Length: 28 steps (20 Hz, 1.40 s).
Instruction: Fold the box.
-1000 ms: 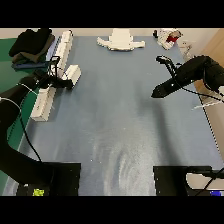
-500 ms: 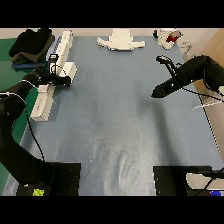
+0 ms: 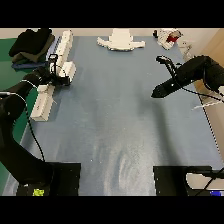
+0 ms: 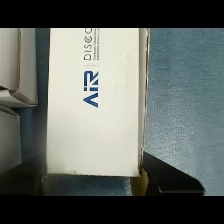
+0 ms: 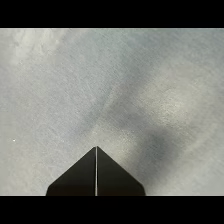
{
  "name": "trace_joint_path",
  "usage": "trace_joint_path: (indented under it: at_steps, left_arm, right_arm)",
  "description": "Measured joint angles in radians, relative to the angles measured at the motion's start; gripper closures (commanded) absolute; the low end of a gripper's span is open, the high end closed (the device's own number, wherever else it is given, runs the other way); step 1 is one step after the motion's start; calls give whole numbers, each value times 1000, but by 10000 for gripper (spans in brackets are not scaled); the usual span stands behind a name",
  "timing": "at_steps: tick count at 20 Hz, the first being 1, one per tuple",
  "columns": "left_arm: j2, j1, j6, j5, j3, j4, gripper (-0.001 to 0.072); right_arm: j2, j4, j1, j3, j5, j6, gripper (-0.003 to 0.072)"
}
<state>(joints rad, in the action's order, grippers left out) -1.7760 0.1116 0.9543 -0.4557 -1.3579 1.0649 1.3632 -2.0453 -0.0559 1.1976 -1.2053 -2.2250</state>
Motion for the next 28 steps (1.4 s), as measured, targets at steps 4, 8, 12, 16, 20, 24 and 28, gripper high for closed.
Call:
trace_joint_path:
  at_steps: [4, 8, 12, 16, 20, 24, 28]
  left_arm:
    - [0, 0, 0, 1, 0, 0, 20]
    - [6, 0, 3, -10, 0, 2, 10]
    - [45, 0, 3, -46, 0, 3, 10]
    - [129, 0, 3, -102, 0, 8, 10]
    - [256, 0, 3, -193, 0, 11, 14]
    - [402, 0, 18, -351, 0, -24, 695]
    - [526, -29, 45, -544, 6, -93, 700]
  right_arm:
    - [0, 0, 0, 0, 0, 0, 680]
    - [0, 0, 0, 0, 0, 0, 680]
    - [0, 0, 0, 0, 0, 0, 680]
    - [0, 0, 0, 0, 0, 0, 680]
    - [0, 0, 0, 0, 0, 0, 680]
    - [0, 0, 0, 0, 0, 0, 680]
    - [0, 0, 0, 0, 0, 0, 680]
